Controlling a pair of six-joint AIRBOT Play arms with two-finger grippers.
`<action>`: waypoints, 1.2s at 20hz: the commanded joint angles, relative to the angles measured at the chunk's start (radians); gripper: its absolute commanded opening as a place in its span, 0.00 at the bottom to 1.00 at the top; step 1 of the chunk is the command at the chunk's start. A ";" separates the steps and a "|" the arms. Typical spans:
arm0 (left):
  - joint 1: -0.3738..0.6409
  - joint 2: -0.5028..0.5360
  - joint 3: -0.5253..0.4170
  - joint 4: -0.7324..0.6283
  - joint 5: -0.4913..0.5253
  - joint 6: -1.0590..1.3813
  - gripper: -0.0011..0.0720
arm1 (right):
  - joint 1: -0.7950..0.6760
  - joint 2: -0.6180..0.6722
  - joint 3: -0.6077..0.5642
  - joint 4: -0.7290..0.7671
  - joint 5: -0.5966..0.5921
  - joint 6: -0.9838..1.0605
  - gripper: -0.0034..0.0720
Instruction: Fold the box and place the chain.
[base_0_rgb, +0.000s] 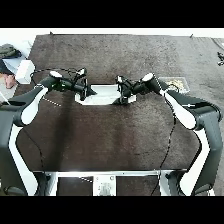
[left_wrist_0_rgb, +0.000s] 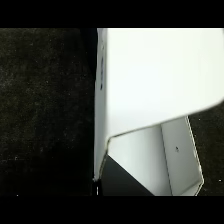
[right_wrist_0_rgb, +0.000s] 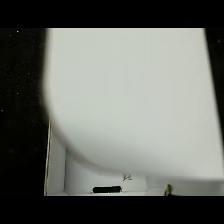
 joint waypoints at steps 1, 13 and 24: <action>0.001 0.001 0.000 0.002 0.001 0.000 0.03 | 0.001 -0.001 0.001 0.001 -0.002 0.001 0.54; 0.001 0.001 0.000 0.002 0.001 0.000 0.03 | 0.001 -0.001 0.001 0.001 -0.002 0.001 0.54; 0.000 0.001 0.000 -0.007 -0.027 -0.012 0.72 | 0.001 -0.001 0.001 0.001 -0.002 0.001 0.54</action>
